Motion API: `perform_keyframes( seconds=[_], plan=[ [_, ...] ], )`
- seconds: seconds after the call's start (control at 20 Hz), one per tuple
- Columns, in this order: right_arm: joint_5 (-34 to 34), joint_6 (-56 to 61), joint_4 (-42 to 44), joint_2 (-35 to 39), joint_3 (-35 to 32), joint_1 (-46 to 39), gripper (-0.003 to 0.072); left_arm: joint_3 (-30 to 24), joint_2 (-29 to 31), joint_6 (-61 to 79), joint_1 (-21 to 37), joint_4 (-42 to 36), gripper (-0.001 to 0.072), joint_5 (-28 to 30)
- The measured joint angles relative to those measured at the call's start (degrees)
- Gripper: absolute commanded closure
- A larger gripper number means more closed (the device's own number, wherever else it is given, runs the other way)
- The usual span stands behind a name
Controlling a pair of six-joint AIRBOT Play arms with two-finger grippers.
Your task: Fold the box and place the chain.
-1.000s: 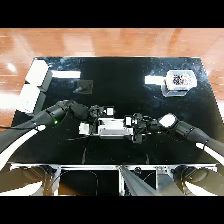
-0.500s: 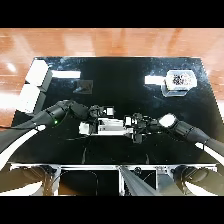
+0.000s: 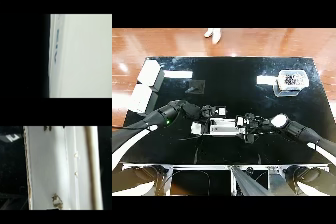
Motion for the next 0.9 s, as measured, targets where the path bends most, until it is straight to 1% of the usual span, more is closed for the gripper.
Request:
perform_keyframes(
  seconds=[0.5,0.6,0.65,0.7,0.75,0.8,0.9],
  plan=[
    [0.00,0.20,0.04,0.00,0.00,0.00,0.0097,0.00,0.00,0.00,0.00,-0.02,0.0687,0.07],
    [0.00,0.20,0.02,0.00,0.00,0.00,0.0097,0.00,0.00,0.02,0.00,-0.02,0.0676,0.07],
    [0.00,0.20,0.02,0.00,0.00,0.00,0.0097,0.00,0.00,0.00,0.00,-0.02,0.0564,0.07],
    [0.00,0.20,0.04,0.00,0.00,0.00,0.0097,0.00,0.00,0.00,0.00,-0.02,0.0403,0.04],
    [-0.13,0.26,0.07,0.00,0.00,0.00,0.0097,0.00,0.00,0.00,0.00,0.00,0.0256,0.37],
    [-0.17,0.26,0.07,0.00,0.00,0.00,0.0097,0.00,0.02,-0.15,0.00,0.00,0.0207,0.52],
    [-0.13,0.24,-0.02,0.00,0.00,0.00,0.0097,0.09,0.17,-0.46,0.00,0.02,0.0195,0.44]
  ],
)
